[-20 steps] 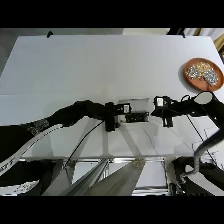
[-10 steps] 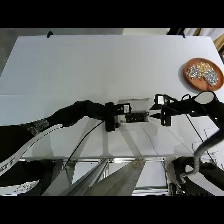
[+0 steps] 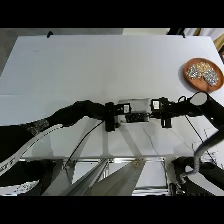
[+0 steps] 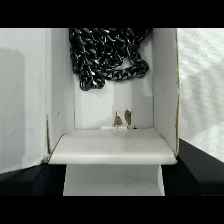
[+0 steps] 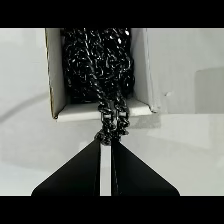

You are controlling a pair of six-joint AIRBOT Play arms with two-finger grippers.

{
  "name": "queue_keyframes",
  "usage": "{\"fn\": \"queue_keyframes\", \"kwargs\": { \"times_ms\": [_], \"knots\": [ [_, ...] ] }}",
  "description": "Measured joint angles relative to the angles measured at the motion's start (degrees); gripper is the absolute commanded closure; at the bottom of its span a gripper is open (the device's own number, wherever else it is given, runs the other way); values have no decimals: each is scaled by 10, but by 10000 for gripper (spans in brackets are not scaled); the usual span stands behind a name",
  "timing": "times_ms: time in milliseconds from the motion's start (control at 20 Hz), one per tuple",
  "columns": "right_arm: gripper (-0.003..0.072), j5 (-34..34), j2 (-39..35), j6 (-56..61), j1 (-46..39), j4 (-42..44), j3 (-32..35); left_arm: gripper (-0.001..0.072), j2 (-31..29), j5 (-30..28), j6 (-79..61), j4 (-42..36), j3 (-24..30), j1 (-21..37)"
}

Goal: Fold the box and place the chain.

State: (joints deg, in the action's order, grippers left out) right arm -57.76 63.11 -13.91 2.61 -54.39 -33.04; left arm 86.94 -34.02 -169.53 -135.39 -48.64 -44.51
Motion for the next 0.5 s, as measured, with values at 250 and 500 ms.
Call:
{"fn": "queue_keyframes", "kwargs": {
  "times_ms": [250, 500],
  "knots": [
    [674, 0, -34, 14, 1, -4, 0, 557, 0, 0, 0, 0, 0, 0],
    [674, -13, -82, 17, 4, 96, 0, 557, 0, 0, 0, 0, 0, 0]
  ]
}}
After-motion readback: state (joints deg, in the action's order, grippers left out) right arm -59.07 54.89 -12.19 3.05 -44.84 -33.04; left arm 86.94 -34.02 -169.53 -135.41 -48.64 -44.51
